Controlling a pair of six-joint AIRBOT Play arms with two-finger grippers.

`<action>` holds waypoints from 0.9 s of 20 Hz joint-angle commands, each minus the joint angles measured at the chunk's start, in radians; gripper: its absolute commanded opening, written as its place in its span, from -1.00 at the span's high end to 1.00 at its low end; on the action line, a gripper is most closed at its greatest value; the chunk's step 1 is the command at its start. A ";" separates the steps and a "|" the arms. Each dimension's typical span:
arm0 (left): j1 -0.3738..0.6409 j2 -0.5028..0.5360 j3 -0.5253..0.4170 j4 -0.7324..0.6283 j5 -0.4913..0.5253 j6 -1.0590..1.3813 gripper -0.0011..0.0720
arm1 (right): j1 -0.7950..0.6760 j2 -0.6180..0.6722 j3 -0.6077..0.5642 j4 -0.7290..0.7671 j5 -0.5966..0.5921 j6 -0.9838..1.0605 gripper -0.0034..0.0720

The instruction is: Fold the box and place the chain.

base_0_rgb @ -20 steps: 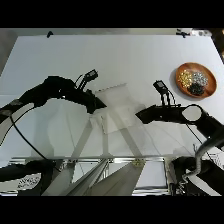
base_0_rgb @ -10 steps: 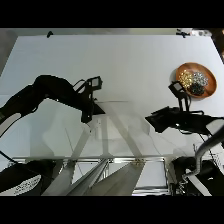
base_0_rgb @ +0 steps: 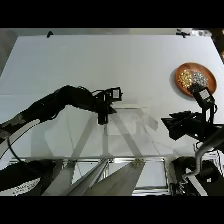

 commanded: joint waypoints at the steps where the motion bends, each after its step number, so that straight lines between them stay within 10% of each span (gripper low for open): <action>1: -0.009 -0.084 0.000 -0.021 -0.019 0.000 0.97 | -0.001 0.014 0.000 -0.021 0.005 0.019 -0.19; 18: -0.024 -0.099 0.000 0.006 -0.318 0.001 0.97 | -0.001 0.013 0.000 -0.020 -0.072 0.038 -0.18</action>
